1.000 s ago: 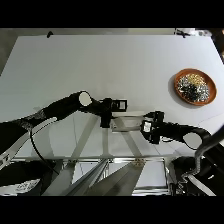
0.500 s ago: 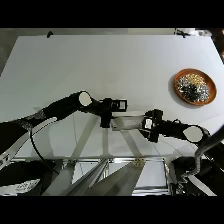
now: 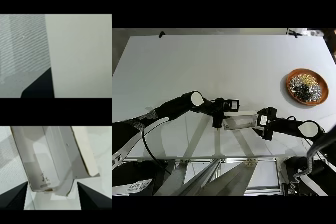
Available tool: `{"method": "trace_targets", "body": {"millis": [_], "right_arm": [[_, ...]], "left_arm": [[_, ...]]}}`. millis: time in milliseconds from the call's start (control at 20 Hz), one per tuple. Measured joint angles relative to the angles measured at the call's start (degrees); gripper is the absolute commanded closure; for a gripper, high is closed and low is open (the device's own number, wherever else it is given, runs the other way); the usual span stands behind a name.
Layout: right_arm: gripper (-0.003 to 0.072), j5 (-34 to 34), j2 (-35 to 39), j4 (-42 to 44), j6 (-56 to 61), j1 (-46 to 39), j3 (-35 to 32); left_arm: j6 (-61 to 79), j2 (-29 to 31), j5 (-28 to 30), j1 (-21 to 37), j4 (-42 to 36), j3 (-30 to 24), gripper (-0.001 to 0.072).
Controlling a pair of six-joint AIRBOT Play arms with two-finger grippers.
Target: Fold the box and place the chain.
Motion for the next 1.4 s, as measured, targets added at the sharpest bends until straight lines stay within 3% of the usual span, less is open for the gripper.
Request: {"method": "trace_targets", "body": {"millis": [600, 950, 1400], "right_arm": [[-0.0006, 3.13, -8.68, 4.85, -6.34, -0.79, 2.80], [-0.0002, 7.52, -6.47, 1.77, -6.40, -4.81, 2.95], [-0.0002, 7.65, -5.55, 3.34, -6.88, -6.05, 3.28]], "left_arm": [[0.02, 0.00, -0.04, 0.00, 0.00, 0.00, 0.0697], [0.02, 0.00, -0.07, 0.00, -0.02, 0.00, 0.0697], [0.02, 0.00, -0.09, 0.00, 0.00, 0.00, 0.0697]]}}
